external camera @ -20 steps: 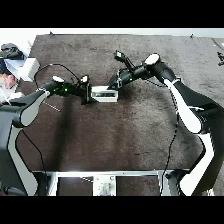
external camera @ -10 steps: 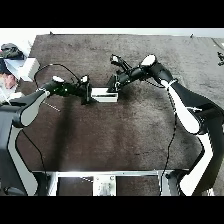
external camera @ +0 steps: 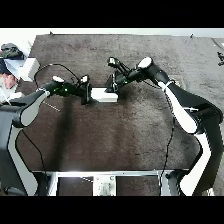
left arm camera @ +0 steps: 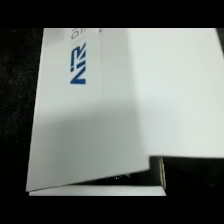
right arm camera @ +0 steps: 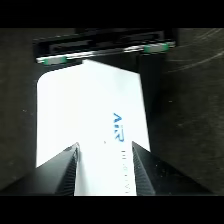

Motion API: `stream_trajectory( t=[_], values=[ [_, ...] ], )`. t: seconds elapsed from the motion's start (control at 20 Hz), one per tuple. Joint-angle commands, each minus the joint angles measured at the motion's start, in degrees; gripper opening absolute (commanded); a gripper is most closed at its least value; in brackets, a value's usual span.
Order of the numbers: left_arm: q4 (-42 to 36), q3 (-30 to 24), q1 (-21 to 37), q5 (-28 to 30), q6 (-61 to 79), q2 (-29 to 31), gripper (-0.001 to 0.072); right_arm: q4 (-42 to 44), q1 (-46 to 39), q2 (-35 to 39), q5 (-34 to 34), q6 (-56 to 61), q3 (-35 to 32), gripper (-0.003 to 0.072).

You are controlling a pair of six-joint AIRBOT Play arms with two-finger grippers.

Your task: Fold the box and place the chain.

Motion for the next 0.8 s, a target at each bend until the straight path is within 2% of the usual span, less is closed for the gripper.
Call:
stream_trajectory(
  t=[0.0,0.3,0.45,0.6,0.75],
  values=[
    [0.1,0.0,0.0,0.0,0.1,0.0,0.0405,-1.2,0.1,0.0,-2.5,-0.9,0.0,0.0387],
    [0.1,0.0,0.0,0.0,0.0,0.0,0.0405,1.3,-0.5,6.0,2.5,2.0,-1.1,0.0385],
    [0.1,0.0,0.0,0.0,0.1,0.0,0.0405,2.9,-0.6,7.1,1.0,-0.7,-4.8,0.0385],
    [0.1,0.0,0.0,0.0,0.0,0.0,0.0405,3.6,-0.6,7.1,-4.7,-4.5,-8.8,0.0386],
    [0.1,0.0,0.0,0.0,0.1,0.0,0.0405,4.4,-0.5,7.0,-4.6,-5.3,-10.6,0.0387]
  ],
)
